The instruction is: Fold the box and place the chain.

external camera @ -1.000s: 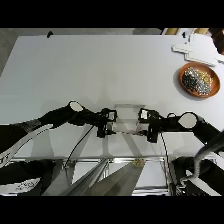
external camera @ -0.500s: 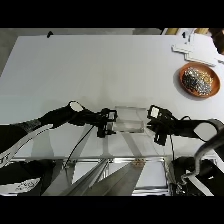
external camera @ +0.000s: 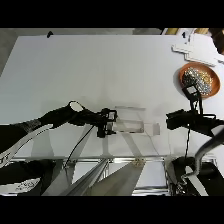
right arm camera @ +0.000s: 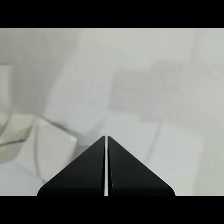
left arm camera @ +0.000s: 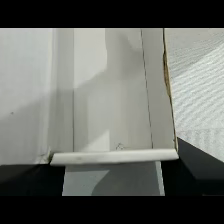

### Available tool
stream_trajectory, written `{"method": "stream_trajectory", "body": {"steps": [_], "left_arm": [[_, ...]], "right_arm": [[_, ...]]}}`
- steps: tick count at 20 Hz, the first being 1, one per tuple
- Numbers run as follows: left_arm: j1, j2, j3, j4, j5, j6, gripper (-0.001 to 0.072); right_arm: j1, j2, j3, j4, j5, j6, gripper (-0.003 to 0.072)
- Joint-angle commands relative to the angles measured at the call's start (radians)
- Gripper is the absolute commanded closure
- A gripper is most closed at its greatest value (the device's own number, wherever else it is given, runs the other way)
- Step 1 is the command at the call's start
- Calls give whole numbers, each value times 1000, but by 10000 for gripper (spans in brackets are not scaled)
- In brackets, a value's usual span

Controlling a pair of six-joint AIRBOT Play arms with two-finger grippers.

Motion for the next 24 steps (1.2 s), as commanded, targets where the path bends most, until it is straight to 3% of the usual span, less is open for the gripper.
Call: {"method": "stream_trajectory", "body": {"steps": [1, 3, 5, 10, 24], "left_arm": [[1, 1, 0, 0, 0, 0, 502], [1, 1, 0, 0, 0, 0, 502], [1, 1, 0, 0, -1, 0, 502], [1, 1, 0, 0, 0, 0, 502], [1, 1, 0, 0, 0, 0, 502]], "right_arm": [[-177, -162, 0, 33, 83, 77, 670], [-234, -285, -1, 130, 176, -10, 670], [-230, -341, -19, 265, 192, -88, 670], [-205, -343, -100, 357, 100, -108, 670], [-205, -343, -177, 577, 99, -225, 670]]}}
